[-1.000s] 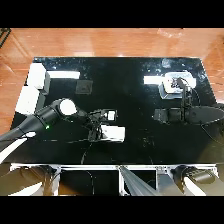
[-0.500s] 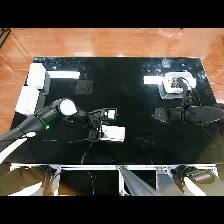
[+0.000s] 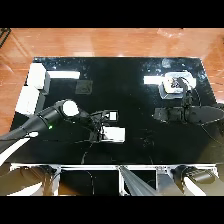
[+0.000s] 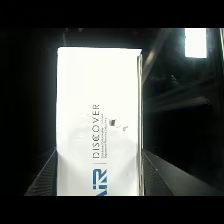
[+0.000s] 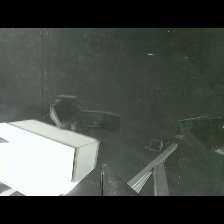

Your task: Fold the box and place the chain.

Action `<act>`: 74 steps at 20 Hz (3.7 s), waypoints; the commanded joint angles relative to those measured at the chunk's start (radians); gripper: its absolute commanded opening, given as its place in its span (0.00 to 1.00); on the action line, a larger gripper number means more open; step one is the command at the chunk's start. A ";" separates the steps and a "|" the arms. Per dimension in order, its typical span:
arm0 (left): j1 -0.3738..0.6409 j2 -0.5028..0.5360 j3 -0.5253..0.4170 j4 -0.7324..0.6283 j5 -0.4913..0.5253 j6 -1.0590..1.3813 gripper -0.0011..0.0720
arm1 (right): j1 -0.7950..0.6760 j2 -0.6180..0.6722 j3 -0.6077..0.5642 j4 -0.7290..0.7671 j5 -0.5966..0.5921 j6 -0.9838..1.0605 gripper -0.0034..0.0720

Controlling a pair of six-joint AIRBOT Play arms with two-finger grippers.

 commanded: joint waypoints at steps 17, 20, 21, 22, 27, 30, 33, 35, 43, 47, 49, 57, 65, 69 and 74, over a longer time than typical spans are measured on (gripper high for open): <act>-0.010 -0.040 0.000 0.007 0.033 -0.032 0.87 | -0.001 0.000 0.001 0.000 0.000 0.000 0.08; -0.009 -0.039 0.014 0.029 0.050 -0.126 0.60 | -0.001 0.000 0.001 -0.003 0.000 0.000 0.08; -0.009 -0.039 0.034 0.059 0.018 -0.172 0.23 | -0.001 0.000 0.001 -0.003 0.000 0.000 0.08; -0.008 -0.039 0.058 0.077 -0.035 -0.205 0.05 | -0.001 0.000 0.001 -0.003 0.000 0.000 0.08; 0.047 0.057 0.121 0.251 -0.140 -0.510 0.04 | -0.001 0.000 0.001 -0.003 -0.003 -0.001 0.07; 0.209 0.173 0.118 0.354 -0.320 -0.627 0.04 | 0.000 0.000 0.001 -0.003 -0.003 -0.004 0.07; 0.479 0.290 0.093 0.429 -0.459 -0.653 0.04 | 0.000 0.000 0.001 -0.003 -0.003 -0.022 0.08; 0.688 0.346 0.056 0.450 -0.489 -0.705 0.04 | 0.000 0.000 0.001 -0.003 -0.003 -0.021 0.08; 1.276 0.303 -0.097 0.415 -0.439 -0.709 0.04 | 0.000 0.000 0.001 -0.003 0.000 -0.080 0.08; 1.286 0.323 -0.070 0.554 -0.472 -0.703 0.05 | 0.000 0.000 0.001 -0.003 0.000 -0.130 0.08; 1.309 0.336 -0.058 0.622 -0.438 -0.703 0.05 | 0.000 0.000 0.001 -0.003 0.010 -0.130 0.08; 1.458 0.314 -0.058 0.534 -0.075 -0.644 0.05 | 0.000 0.000 0.001 -0.002 0.024 -0.108 0.08; 1.454 0.233 -0.053 0.422 -0.010 -0.544 0.88 | 0.000 0.000 0.001 0.001 0.060 -0.061 0.08; 1.421 0.233 0.042 0.385 -0.032 -0.562 0.88 | 0.000 0.000 0.001 0.014 0.066 -0.061 0.08; 1.253 0.233 0.315 -0.014 -0.018 -0.629 0.33 | 0.000 -0.009 0.071 0.012 0.204 -0.104 0.08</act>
